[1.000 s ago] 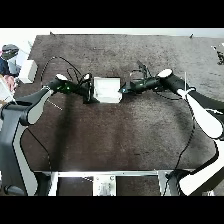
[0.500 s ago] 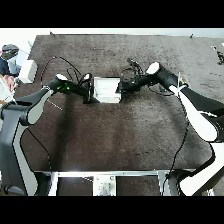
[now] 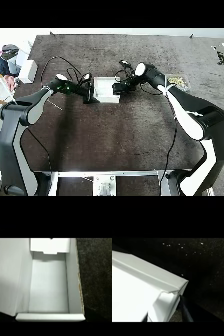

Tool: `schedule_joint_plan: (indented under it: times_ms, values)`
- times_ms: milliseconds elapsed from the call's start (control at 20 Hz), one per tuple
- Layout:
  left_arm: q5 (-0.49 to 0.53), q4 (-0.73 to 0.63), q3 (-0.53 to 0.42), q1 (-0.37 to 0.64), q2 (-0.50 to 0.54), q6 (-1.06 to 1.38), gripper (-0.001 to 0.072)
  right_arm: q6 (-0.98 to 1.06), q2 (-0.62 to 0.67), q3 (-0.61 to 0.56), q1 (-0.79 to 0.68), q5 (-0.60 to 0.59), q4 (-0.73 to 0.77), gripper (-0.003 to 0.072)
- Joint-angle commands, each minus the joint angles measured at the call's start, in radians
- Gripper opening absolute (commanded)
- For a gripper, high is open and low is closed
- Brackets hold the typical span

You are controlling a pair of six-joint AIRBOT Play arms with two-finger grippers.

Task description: Fold the box and place the chain.

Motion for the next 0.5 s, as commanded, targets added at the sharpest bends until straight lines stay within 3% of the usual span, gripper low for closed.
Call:
schedule_joint_plan:
  times_ms: [0,450]
  values:
    - [0.000,-0.001,0.001,0.000,0.000,0.000,0.0394,0.182,-0.019,0.045,0.024,0.042,-0.185,0.0419]
    - [0.000,-0.001,0.001,0.000,0.000,0.000,0.0394,0.369,-0.038,0.090,0.106,0.039,-0.325,0.0414]
